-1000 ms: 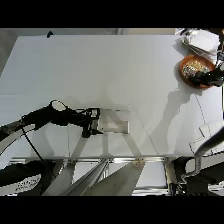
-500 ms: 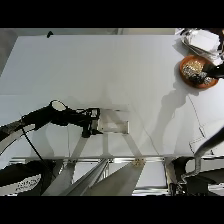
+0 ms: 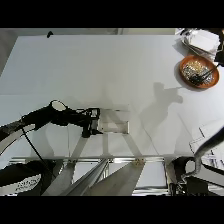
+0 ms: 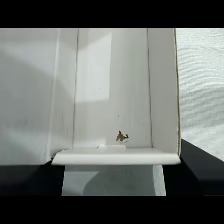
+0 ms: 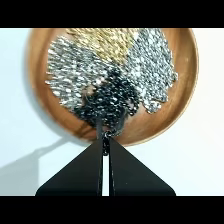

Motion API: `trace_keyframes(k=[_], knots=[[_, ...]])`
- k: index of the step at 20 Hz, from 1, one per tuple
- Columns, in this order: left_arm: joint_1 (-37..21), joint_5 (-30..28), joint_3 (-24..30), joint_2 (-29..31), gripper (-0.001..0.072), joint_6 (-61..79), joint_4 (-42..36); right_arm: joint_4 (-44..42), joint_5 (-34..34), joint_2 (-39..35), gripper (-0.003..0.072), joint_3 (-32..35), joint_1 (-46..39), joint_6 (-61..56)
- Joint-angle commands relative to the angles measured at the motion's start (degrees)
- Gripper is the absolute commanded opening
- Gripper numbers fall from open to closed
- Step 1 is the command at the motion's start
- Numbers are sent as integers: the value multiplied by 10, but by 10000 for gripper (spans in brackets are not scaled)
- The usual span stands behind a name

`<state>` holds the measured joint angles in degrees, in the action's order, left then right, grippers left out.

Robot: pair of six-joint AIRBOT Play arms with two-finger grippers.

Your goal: Fold the box and place the chain.

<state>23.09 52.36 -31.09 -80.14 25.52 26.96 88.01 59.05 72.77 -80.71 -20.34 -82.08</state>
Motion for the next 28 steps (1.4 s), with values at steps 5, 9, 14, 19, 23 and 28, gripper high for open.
trace_keyframes(k=[5, 9, 14, 19, 23, 28], knots=[[0, 0, 0, 0, 273, 0, 0, -83, 88, -187, 11, -1, 89, 16], [0, 0, 0, 0, 273, 0, 0, -111, 146, -245, 11, -1, 144, 15], [0, 0, 0, 0, 273, 0, 0, -151, 175, -293, 11, 0, 201, 9], [0, 0, 0, 0, 273, 0, 0, -161, 281, -297, 11, 0, 271, -25], [0, 0, 0, 0, 273, 0, 0, -162, 338, -297, 11, 1, 362, -69], [0, 0, 0, 0, 273, 0, 0, -144, 283, -295, 11, 17, 502, -126]])
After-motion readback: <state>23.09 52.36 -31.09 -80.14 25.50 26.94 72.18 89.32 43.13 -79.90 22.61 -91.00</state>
